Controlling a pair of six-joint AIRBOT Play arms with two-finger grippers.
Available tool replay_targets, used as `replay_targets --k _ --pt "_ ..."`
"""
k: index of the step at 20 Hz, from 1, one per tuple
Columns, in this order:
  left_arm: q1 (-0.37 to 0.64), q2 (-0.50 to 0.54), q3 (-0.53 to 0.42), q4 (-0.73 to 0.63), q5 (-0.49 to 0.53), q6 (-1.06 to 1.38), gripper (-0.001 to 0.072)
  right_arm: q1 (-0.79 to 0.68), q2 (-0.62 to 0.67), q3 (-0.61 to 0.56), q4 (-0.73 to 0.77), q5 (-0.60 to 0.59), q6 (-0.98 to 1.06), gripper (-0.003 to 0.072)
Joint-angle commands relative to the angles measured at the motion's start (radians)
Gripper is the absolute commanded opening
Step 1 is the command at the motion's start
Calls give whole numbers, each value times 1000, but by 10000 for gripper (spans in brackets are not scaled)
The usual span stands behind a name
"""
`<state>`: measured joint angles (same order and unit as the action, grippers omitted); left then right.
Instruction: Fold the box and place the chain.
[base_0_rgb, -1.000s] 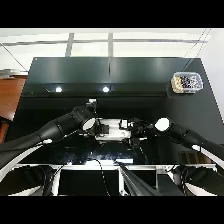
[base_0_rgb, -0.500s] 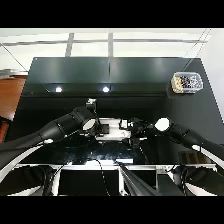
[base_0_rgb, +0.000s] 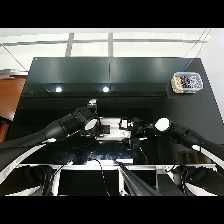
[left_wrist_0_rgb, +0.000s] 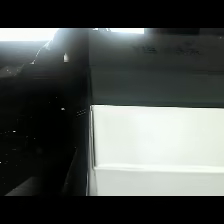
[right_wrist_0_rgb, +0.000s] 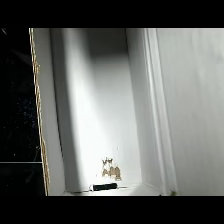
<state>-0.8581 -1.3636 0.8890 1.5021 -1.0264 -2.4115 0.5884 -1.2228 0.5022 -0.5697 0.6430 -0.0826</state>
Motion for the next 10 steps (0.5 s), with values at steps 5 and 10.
replay_targets --k 5,10 --pt "-1 -1 0 0 5 3 27 0 -1 0 0 0 0 471" --pt "-1 -1 0 -1 2 3 27 0 -1 0 0 1 0 471"
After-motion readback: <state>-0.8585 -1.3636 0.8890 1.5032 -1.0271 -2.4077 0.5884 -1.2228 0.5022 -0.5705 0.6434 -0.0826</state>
